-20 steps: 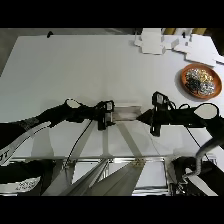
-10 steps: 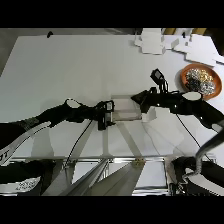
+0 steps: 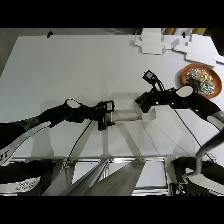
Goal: Fold the box and place the chain.
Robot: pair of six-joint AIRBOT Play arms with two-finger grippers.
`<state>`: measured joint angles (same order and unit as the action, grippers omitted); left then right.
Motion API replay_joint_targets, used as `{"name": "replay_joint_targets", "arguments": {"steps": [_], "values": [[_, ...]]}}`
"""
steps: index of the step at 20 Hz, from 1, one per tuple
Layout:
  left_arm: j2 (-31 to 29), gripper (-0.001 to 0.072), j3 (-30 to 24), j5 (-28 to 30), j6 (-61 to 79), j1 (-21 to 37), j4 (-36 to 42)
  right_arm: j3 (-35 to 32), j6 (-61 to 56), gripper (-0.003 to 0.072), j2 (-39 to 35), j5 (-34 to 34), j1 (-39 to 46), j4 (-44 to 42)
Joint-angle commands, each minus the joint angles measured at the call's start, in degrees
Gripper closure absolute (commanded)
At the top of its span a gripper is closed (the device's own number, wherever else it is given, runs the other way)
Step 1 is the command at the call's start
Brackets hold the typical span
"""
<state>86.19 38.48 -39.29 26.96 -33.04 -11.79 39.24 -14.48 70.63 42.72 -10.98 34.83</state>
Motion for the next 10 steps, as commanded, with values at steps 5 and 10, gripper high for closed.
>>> {"name": "replay_joint_targets", "arguments": {"steps": [5, 10], "values": [[0.00, 0.0540, -0.02, 0.02, 0.00, -0.02, -0.02, -0.07, 16.83, 0.0667, -12.15, 15.50, 3.78, 23.12], [0.00, 0.0540, -0.02, 0.02, 0.00, -0.02, -0.02, -4.92, 33.62, 0.0464, -12.11, 16.11, 3.78, 19.21]]}}
